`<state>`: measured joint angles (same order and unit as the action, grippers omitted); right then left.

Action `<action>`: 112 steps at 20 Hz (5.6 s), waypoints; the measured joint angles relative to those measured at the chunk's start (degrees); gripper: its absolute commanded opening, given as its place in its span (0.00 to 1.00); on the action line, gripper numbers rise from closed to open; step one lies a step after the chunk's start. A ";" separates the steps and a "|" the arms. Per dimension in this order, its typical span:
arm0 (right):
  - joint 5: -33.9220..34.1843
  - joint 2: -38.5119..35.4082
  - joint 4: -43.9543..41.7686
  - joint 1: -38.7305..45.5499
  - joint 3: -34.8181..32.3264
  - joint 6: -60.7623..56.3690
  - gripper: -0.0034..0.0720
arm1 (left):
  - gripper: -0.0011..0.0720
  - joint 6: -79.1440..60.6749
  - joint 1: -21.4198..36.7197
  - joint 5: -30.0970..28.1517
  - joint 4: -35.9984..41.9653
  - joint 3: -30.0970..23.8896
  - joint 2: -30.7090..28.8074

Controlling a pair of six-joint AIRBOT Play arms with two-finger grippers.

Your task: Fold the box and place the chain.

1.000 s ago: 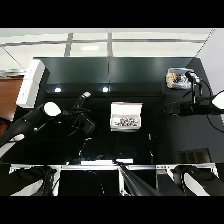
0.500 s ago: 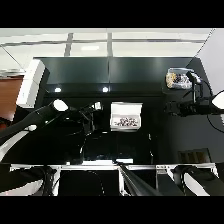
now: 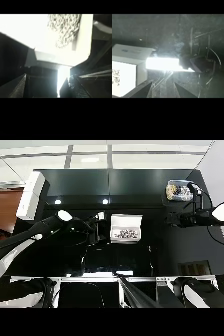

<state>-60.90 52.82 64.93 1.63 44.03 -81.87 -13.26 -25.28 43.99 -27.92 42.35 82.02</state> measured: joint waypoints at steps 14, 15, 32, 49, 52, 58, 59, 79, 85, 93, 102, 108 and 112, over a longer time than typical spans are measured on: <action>1.14 0.00 0.00 0.00 0.02 0.00 0.44 | 0.99 -0.35 -3.43 -1.36 3.04 1.84 1.49; 1.16 0.00 0.00 0.00 0.00 0.00 0.44 | 0.99 -0.15 -3.48 -1.33 2.67 1.86 1.49; 1.22 0.00 0.00 0.00 0.02 0.00 0.44 | 0.95 3.13 -5.73 -2.80 3.82 2.34 1.90; 2.49 1.18 -3.13 0.00 0.00 0.59 0.92 | 0.39 1.31 -6.67 -1.79 2.08 2.64 2.10; 5.07 4.44 -12.04 -0.13 0.02 5.53 0.92 | 0.39 1.27 -6.67 -1.75 2.05 2.64 2.10; 9.07 12.17 -26.97 -6.27 0.26 24.63 0.92 | 0.39 1.25 -6.67 -1.73 2.03 2.64 2.10; 8.83 12.79 -27.34 -7.21 0.52 27.69 0.92 | 0.39 1.25 -6.67 -1.73 2.03 2.64 2.10; -4.68 15.39 -16.68 -16.70 6.05 64.11 0.91 | 0.39 1.29 -6.67 -1.75 2.05 2.64 2.10; -0.90 15.61 -16.70 -19.19 3.85 66.36 0.91 | 0.39 1.29 -6.67 -1.75 2.05 2.64 2.10; 0.22 15.47 -16.70 -19.78 3.48 66.86 0.68 | 0.39 1.33 -6.67 -1.77 2.05 2.64 2.10; 0.26 14.80 -16.90 -19.80 3.48 66.51 0.36 | 0.39 1.31 -6.67 -1.77 2.05 2.64 2.10; 0.33 14.73 -16.87 -19.93 3.45 66.47 0.37 | 0.39 1.27 -6.67 -1.77 2.03 2.64 2.10; -0.11 14.73 -16.81 -19.93 3.34 66.47 0.40 | 0.39 1.27 -6.67 -1.77 2.03 2.64 2.10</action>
<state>-61.01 67.55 48.12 -18.31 47.37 -15.40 -11.99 -31.94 42.22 -25.89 44.99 84.12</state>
